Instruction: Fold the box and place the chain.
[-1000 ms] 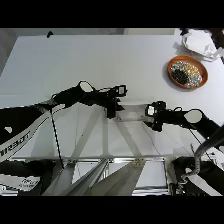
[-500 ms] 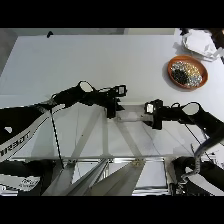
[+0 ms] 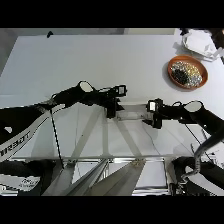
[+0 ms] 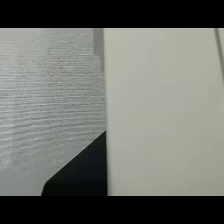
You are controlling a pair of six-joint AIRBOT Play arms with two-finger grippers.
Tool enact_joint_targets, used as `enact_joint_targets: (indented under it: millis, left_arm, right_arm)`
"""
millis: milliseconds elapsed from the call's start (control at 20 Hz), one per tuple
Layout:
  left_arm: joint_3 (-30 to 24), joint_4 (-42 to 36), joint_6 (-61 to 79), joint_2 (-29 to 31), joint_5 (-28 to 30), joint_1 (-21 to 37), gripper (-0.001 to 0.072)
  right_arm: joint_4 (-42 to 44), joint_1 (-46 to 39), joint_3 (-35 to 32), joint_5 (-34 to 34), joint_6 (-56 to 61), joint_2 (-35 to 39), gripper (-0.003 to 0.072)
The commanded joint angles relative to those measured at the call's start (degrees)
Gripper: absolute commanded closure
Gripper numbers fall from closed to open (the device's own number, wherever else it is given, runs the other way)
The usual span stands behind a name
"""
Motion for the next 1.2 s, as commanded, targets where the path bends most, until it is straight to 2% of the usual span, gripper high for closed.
enact_joint_targets:
  millis: [0,250,450,700,900,950,1000,1100,1150]
  left_arm:
    - [0.0,0.0,0.0,0.0,0.0,0.0,0.0698]
    - [0.0,0.0,0.0,0.0,0.0,0.0,0.0698]
    - [0.0,0.0,0.0,0.0,0.0,0.0,0.0698]
    - [0.0,0.0,0.0,0.0,0.0,0.0,0.0698]
    - [0.0,0.0,0.0,0.0,0.0,0.0,0.0698]
    - [0.0,0.0,0.0,0.0,0.0,0.0,0.0698]
    - [0.0,0.0,0.0,0.0,0.0,0.0,0.0698]
    - [0.0,0.0,0.0,0.0,0.0,0.0,0.0698]
    - [0.0,0.0,0.0,0.0,0.0,0.0,0.0698]
  right_arm:
    - [1.9,-0.1,2.0,2.8,-1.6,-2.7,-0.0025]
    - [1.4,0.2,2.4,3.6,-1.5,-5.2,-0.0021]
    - [1.3,3.6,2.4,3.6,-1.7,-7.8,-0.0018]
    - [0.8,3.7,2.4,4.7,-1.5,-8.3,-0.0004]
    - [1.0,3.6,2.4,4.7,-1.5,-8.3,0.0070]
    - [1.0,3.6,2.4,4.7,-1.5,-8.4,0.0144]
    - [1.1,3.6,2.4,4.7,-1.4,-8.4,0.0175]
    - [1.1,3.6,2.5,4.2,-1.5,-8.4,0.0147]
    - [1.3,3.5,2.5,3.8,-1.5,-8.4,0.0069]
